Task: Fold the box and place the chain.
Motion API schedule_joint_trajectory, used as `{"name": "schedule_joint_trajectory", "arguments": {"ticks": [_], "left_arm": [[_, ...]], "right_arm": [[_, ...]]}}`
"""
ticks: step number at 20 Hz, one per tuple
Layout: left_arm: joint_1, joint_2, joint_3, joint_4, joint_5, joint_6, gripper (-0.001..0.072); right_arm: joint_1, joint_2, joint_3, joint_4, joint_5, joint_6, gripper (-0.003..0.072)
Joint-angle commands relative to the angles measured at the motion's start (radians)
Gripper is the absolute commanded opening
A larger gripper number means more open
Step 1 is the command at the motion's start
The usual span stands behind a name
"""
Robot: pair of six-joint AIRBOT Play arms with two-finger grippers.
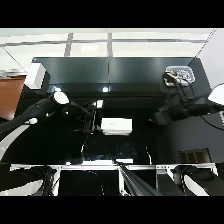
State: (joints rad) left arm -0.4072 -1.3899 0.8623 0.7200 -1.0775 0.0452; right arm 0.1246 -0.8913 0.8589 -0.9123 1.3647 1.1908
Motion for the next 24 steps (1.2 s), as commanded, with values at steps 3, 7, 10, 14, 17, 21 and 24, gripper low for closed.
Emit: {"name": "schedule_joint_trajectory", "arguments": {"ticks": [3, 7, 10, 14, 17, 21, 24], "left_arm": [[-0.031, 0.000, 0.200, 0.066, -0.153, -0.236, 0.0720], [-0.149, -0.015, 0.253, 0.063, 0.067, -0.249, 0.0719], [-0.194, -0.046, 0.253, 0.135, 0.106, -0.394, 0.0717], [-0.231, -0.095, 0.253, 0.166, 0.076, -0.446, 0.0717], [-0.255, -0.102, 0.253, 0.166, 0.068, -0.446, 0.0717], [-0.255, -0.102, 0.253, 0.166, 0.047, -0.446, 0.0717], [-0.255, -0.102, 0.253, 0.166, 0.025, -0.446, 0.0717]], "right_arm": [[-0.033, 0.079, -0.003, -0.153, 0.028, 0.070, 0.0015], [-0.033, 0.079, -0.031, -0.143, -0.070, 0.071, 0.0016], [-0.033, 0.079, -0.045, -0.143, -0.083, 0.071, 0.0016], [-0.033, 0.079, -0.050, -0.143, -0.102, 0.070, 0.0016], [-0.033, 0.079, -0.050, -0.143, -0.105, 0.071, 0.0016], [-0.033, 0.079, -0.050, -0.143, -0.106, 0.071, 0.0015], [-0.033, 0.079, -0.050, -0.143, -0.106, 0.071, 0.0015]]}}
